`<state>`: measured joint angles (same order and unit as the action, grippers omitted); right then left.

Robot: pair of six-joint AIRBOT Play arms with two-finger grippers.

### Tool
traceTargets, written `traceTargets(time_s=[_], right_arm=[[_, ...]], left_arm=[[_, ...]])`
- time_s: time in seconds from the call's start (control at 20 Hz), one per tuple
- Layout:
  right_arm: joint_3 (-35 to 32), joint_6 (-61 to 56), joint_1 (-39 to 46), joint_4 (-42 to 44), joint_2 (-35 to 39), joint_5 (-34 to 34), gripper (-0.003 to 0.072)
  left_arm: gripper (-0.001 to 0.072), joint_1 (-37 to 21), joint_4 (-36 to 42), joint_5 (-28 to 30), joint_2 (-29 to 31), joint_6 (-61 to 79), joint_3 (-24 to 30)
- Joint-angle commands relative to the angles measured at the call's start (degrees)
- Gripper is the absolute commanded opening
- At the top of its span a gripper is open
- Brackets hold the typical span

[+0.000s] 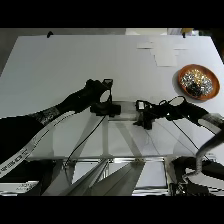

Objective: Fold the box and place the chain.

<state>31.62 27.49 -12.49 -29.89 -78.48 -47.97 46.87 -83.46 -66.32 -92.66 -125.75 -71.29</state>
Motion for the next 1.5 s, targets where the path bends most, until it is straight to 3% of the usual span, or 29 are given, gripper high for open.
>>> traceTargets(time_s=[0.0, 0.15, 0.2, 1.1, 1.15, 1.2, 1.25, 1.45], right_arm=[[0.0, 0.0, 0.0, 0.0, 0.0, 0.0, 0.0297], [0.0, 0.0, 0.0, 0.0, 0.0, 0.0, 0.0297], [0.0, 0.0, 0.0, 0.0, 0.0, 0.0, 0.0297], [0.0, 0.0, 0.0, 0.0, 0.0, 0.0, 0.0297], [0.0, 0.0, 0.0, 0.0, 0.0, 0.0, 0.0297], [0.0, 0.0, 0.0, 0.0, 0.0, 0.0, 0.0297], [0.0, 0.0, 0.0, 0.0, 0.0, 0.0, 0.0297], [0.0, 0.0, 0.0, 0.0, 0.0, -0.1, 0.0297]], left_arm=[[0.0331, 0.4, -2.0, 1.1, -0.1, -2.3, -0.1], [0.0204, 1.1, -2.6, 2.5, -0.1, -4.5, -0.1], [0.0194, 1.4, -2.6, 3.0, -0.1, -4.5, -0.1], [0.0192, 3.2, -4.0, 1.3, -2.3, -2.6, 0.1], [0.0171, 3.2, -4.0, 1.3, -2.3, -2.7, 0.1], [0.0047, 3.2, -4.0, 1.3, -2.3, -2.6, 0.1], [0.0011, 3.2, -4.0, 1.3, -2.3, -2.7, 0.1], [0.0012, 3.2, -3.6, 1.3, -2.3, -3.1, 0.1]])
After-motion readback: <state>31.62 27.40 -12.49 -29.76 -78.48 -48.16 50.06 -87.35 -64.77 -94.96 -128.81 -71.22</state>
